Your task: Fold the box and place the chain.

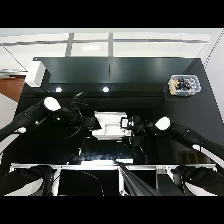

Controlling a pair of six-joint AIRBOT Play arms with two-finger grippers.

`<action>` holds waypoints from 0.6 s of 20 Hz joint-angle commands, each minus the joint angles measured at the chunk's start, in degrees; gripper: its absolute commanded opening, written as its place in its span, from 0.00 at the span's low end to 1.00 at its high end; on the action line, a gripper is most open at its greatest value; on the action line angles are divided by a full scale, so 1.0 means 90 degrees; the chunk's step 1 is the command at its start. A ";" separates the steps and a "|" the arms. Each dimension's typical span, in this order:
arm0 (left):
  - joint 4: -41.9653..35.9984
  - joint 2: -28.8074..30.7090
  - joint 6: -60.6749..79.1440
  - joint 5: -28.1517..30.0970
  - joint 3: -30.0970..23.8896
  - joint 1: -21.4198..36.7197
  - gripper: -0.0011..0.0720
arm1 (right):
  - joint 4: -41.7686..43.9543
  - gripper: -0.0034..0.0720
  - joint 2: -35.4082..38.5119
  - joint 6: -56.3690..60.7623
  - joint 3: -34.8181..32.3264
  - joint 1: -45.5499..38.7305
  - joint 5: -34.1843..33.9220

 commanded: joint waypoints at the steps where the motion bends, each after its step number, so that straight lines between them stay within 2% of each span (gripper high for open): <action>1: 0.0690 0.0012 -0.0998 0.0692 0.0007 -0.0508 0.97 | 0.0002 0.68 -0.0005 0.0000 0.0000 0.0005 0.0002; 8: 0.1727 0.0012 -0.2351 0.0872 0.0058 -0.1088 0.97 | 0.0002 0.68 -0.0005 0.0000 0.0000 0.0005 0.0000; 12: 0.3237 0.0012 -0.3796 0.0755 0.0430 -0.1766 0.94 | 0.0002 0.68 -0.0005 0.0000 0.0002 0.0005 0.0000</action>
